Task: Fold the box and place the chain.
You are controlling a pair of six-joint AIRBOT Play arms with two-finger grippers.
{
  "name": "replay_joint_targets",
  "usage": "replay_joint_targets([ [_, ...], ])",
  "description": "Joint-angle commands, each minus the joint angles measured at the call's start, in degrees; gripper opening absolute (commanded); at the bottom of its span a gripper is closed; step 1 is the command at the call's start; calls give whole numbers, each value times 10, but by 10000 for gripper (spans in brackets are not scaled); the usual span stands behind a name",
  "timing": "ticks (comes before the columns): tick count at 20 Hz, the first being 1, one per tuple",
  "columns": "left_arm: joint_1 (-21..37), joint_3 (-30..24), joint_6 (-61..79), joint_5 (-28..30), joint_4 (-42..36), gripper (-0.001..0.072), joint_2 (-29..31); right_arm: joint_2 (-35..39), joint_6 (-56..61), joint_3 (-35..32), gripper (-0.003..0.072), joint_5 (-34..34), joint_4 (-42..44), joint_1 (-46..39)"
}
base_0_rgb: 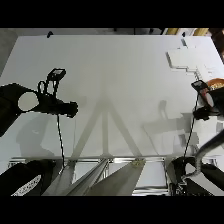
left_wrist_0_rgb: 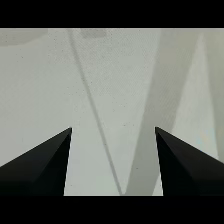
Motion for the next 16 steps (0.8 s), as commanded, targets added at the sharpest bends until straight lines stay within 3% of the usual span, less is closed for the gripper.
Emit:
replay_joint_targets([
  [1,0,0,0,0,0,576,0,0,-78,4,270,-19,-35,-120],
  [6,0,0,0,0,0,576,0,0,-76,4,277,-87,0,-300],
  [10,0,0,0,0,0,576,0,0,-83,4,325,-133,20,-372],
  [11,0,0,0,0,0,576,0,-1,-83,4,421,-139,25,-378],
  [12,0,0,0,0,0,576,0,-3,-96,4,619,-139,25,-378],
  [13,0,0,0,0,0,576,0,-6,-116,4,675,-144,25,-378],
  [14,0,0,0,0,0,576,0,-8,-122,4,641,-150,24,-378],
  [16,0,0,0,0,0,576,0,-14,-123,4,492,-163,25,-378],
])
